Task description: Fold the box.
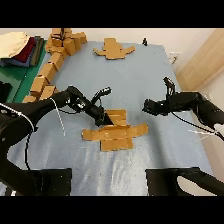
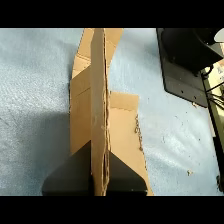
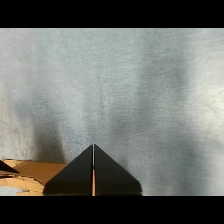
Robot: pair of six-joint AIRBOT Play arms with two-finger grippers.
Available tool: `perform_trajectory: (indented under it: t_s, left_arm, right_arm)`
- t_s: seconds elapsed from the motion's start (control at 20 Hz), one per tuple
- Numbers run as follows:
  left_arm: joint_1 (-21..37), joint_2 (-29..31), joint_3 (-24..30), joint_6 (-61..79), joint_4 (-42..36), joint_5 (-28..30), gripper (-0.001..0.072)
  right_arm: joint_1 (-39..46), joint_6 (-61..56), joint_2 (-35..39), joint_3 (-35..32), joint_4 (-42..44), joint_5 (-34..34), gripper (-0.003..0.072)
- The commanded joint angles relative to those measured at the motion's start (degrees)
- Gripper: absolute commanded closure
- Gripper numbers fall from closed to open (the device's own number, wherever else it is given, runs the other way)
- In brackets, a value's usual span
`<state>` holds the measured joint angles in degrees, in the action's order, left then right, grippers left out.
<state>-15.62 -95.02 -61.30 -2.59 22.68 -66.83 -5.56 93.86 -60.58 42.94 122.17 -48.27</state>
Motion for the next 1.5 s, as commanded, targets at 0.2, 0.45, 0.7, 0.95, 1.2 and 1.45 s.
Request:
perform_trajectory:
  t_s: [0.2, 0.45, 0.7, 0.95, 1.2, 1.45]
  left_arm:
    - [0.0, 0.0, 0.0, 0.0, 0.5, 0.3, 0.0698]
    - [0.0, 0.0, 0.0, 0.0, 0.5, 0.8, 0.0698]
    - [0.0, 0.1, -0.1, 0.0, 0.4, -0.5, 0.0698]
    - [0.1, 0.1, -0.6, 0.0, 0.5, -0.7, 0.0698]
    - [0.5, 0.1, -1.2, 0.0, 0.5, -0.8, 0.0698]
    - [0.4, 0.1, -1.2, 0.0, 0.5, -0.8, 0.0698]
  right_arm:
    - [-0.5, 0.2, 0.0, -0.2, 0.0, -13.4, 0.0681]
    - [-3.6, 0.2, -0.1, -4.5, -1.9, -14.0, 0.0681]
    - [-4.5, 0.2, -0.1, -8.5, -6.4, -7.0, 0.0681]
    - [-4.5, 0.2, -0.2, -8.6, -8.7, -5.7, 0.0681]
    - [-5.2, 4.6, 0.4, -8.6, -6.8, -5.8, 0.0682]
    - [-9.9, 7.1, 9.0, -8.6, -6.1, -4.3, 0.0683]
